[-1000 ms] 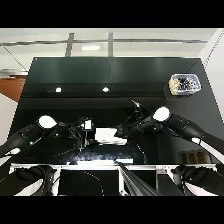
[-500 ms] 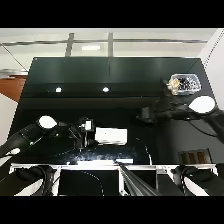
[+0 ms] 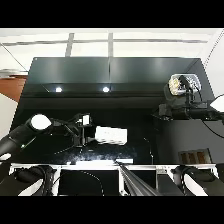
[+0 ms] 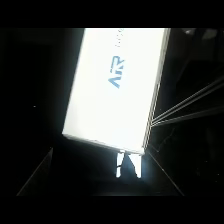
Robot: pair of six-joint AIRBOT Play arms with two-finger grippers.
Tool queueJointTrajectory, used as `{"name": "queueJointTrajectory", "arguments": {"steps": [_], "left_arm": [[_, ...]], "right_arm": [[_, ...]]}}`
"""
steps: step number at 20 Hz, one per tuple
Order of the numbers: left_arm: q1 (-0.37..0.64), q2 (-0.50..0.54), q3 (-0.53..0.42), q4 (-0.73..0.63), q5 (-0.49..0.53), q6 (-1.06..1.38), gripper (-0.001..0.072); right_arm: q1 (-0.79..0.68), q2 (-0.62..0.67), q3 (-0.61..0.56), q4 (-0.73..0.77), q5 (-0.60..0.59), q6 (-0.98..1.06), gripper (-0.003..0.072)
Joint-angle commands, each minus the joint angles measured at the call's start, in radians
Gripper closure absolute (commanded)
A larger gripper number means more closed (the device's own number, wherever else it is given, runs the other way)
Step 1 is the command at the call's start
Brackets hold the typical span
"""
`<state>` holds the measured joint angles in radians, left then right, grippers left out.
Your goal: Fold the box and place the chain.
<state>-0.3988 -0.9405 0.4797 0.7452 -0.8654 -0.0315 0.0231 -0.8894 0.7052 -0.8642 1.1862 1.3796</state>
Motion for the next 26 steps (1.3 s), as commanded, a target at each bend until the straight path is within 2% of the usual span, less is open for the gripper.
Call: {"name": "queueJointTrajectory", "arguments": {"steps": [1, 5, 9, 12, 26], "left_arm": [[-0.002, 0.075, 0.050, 0.082, -0.043, -0.196, -0.0005], [-0.078, 0.060, 0.114, 0.087, -0.045, -0.159, -0.0005], [-0.225, -0.049, 0.120, 0.085, 0.038, -0.147, -0.0002], [-0.294, -0.111, 0.132, 0.080, 0.119, -0.126, -0.0003], [-0.307, -0.195, 0.175, 0.080, 0.128, -0.126, 0.0000]], "right_arm": [[-0.009, 0.003, 0.001, -0.007, 0.006, -0.008, 0.0643], [-0.009, 0.003, 0.001, -0.006, -0.001, -0.015, 0.0643], [-0.009, 0.003, 0.001, -0.006, -0.017, -0.015, 0.0644], [-0.009, 0.003, 0.001, -0.006, -0.015, -0.015, 0.0643], [-0.009, 0.003, 0.001, -0.008, -0.023, -0.015, 0.0643]]}}
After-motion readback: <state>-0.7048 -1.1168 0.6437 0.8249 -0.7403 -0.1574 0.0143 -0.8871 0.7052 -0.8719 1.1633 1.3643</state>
